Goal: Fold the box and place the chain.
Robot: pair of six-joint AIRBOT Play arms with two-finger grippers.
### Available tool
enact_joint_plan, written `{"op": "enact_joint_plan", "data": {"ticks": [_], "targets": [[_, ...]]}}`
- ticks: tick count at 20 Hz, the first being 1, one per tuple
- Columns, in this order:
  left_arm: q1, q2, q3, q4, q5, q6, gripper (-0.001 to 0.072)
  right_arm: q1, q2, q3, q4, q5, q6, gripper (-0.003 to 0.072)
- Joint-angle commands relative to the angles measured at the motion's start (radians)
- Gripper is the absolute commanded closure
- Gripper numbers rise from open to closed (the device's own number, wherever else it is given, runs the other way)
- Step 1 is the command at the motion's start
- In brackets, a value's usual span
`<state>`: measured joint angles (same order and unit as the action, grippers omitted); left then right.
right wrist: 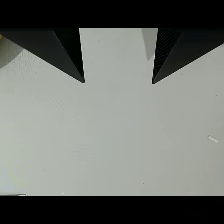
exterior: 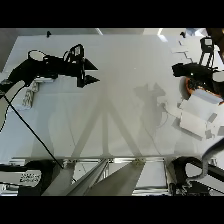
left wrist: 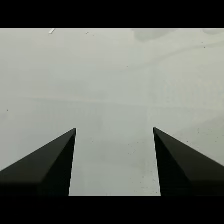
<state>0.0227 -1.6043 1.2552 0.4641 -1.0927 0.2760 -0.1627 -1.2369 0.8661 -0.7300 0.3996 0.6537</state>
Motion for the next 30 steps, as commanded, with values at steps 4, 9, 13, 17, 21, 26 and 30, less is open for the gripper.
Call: {"op": "enact_joint_plan", "data": {"ticks": [4,9,13,17,21,26,30], "targets": [[0.001,0.001,0.000,0.000,0.000,0.000,0.0166,-0.001,0.000,0.001,0.000,0.000,0.000,0.0250],[0.001,0.001,0.000,0.000,0.000,0.000,0.0166,-0.001,0.000,0.001,0.000,0.000,0.000,0.0250],[0.001,0.001,0.000,0.000,0.000,0.000,0.0166,-0.001,0.000,0.001,0.000,0.000,0.000,0.0250],[0.001,0.001,0.000,0.000,0.000,0.000,0.0166,0.000,0.000,0.001,0.001,0.000,0.001,0.0251],[0.001,0.001,0.000,0.000,0.000,0.000,0.0166,-0.001,0.006,0.003,-0.005,-0.005,0.000,0.0389],[0.001,0.001,0.000,0.000,0.000,0.000,0.0166,-0.026,0.142,0.065,-0.174,0.025,0.167,0.0391],[0.001,0.001,0.000,0.000,0.000,0.000,0.0166,-0.166,0.261,0.164,-0.587,0.326,0.473,0.0388]]}}
